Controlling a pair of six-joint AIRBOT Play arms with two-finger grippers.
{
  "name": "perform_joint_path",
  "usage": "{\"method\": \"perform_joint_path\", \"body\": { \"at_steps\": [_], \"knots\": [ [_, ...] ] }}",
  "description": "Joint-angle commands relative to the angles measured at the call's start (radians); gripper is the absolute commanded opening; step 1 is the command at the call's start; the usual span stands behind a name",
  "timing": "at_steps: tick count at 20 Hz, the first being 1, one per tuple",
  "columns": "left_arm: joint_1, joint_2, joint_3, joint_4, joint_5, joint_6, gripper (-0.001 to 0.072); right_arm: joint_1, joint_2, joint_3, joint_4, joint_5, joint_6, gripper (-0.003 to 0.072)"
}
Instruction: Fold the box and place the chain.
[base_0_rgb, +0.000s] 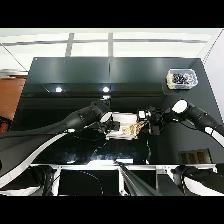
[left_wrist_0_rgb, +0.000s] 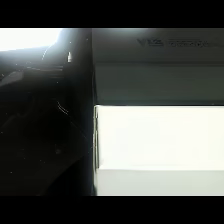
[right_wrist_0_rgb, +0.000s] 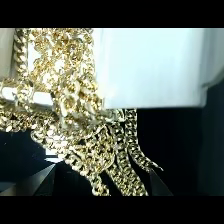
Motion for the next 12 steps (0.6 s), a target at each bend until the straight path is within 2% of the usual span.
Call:
{"method": "perform_joint_path", "body": {
  "at_steps": [1,4,5,6,7,9,12],
  "knots": [
    [0.000,0.000,0.001,0.000,0.000,0.000,0.0032,0.003,-0.010,0.000,0.009,-0.023,0.001,0.0698],
    [0.000,0.000,0.001,0.000,0.000,0.000,0.0032,0.003,-0.010,0.000,0.010,-0.025,0.002,0.0697],
    [0.000,0.000,0.001,0.000,0.000,0.000,0.0032,0.003,-0.010,0.000,0.009,-0.024,0.005,0.0636],
    [0.000,0.000,0.001,0.000,0.000,0.000,0.0032,0.003,-0.010,0.000,0.008,-0.006,0.005,0.0403],
    [0.000,0.000,0.001,0.000,0.000,0.000,0.0032,0.003,-0.010,0.000,0.005,0.010,0.005,0.0293],
    [0.000,0.000,0.001,0.000,0.000,0.000,0.0032,0.003,-0.010,0.000,0.001,0.029,0.005,0.0120],
    [0.000,0.000,0.001,-0.002,0.000,0.000,0.0032,0.003,-0.002,0.000,0.001,0.038,0.006,0.0119]
  ]
}}
